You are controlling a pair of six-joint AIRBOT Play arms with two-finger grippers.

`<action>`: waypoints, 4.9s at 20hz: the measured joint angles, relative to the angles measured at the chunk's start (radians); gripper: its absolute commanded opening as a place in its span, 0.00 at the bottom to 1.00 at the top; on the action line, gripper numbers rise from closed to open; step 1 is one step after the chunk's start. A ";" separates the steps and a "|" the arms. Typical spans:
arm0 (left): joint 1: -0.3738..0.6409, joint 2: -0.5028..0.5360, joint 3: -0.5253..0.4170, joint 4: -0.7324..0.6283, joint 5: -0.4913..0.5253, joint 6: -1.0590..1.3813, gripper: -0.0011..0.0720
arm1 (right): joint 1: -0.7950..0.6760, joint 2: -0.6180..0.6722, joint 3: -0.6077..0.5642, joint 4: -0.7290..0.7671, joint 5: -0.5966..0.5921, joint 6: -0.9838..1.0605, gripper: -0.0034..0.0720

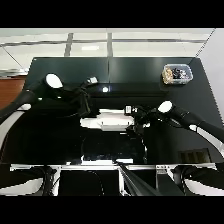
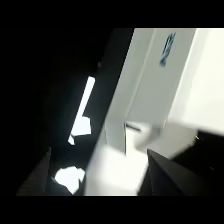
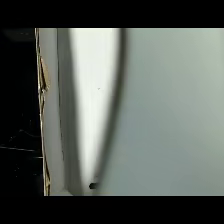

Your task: Fold the box and place the chain.

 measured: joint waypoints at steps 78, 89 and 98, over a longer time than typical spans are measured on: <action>-0.098 0.233 -0.375 -0.294 0.392 0.467 0.06 | 0.000 0.000 0.000 -0.002 0.003 -0.003 0.25; 0.473 0.220 -0.442 -0.160 0.039 -0.523 0.05 | 0.000 0.000 0.000 -0.002 0.003 -0.003 0.25; 0.327 -0.050 -0.412 -0.377 0.020 -0.518 0.05 | 0.000 0.000 0.000 -0.002 0.003 -0.002 0.25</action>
